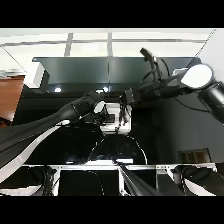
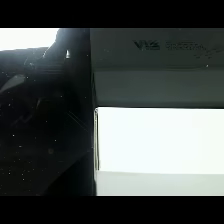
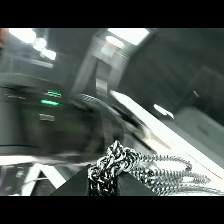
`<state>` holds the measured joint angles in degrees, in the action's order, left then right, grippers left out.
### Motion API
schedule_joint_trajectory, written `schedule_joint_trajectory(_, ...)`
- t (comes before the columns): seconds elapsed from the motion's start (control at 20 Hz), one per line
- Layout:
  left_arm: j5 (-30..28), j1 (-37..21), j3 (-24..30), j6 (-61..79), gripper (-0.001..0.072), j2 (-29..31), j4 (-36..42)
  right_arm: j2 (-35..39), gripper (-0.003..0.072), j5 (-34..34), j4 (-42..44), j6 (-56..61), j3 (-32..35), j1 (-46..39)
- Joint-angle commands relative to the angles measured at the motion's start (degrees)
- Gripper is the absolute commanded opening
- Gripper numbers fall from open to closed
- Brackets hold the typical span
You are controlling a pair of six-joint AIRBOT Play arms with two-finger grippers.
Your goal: Fold the box and place the chain.
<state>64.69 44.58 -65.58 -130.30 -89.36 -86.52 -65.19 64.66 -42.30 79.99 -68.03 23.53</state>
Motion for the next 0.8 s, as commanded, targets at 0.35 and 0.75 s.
schedule_joint_trajectory(0.35,0.1,0.0,0.0,0.0,0.0028,0.0,0.0,-0.1,0.0017,6.9,0.0,-0.3,-11.9,0.0)
schedule_joint_trajectory(0.75,0.1,0.0,0.0,0.0,0.0027,0.0,0.0,-0.2,0.0017,14.2,-3.1,-0.3,-11.8,-2.7)
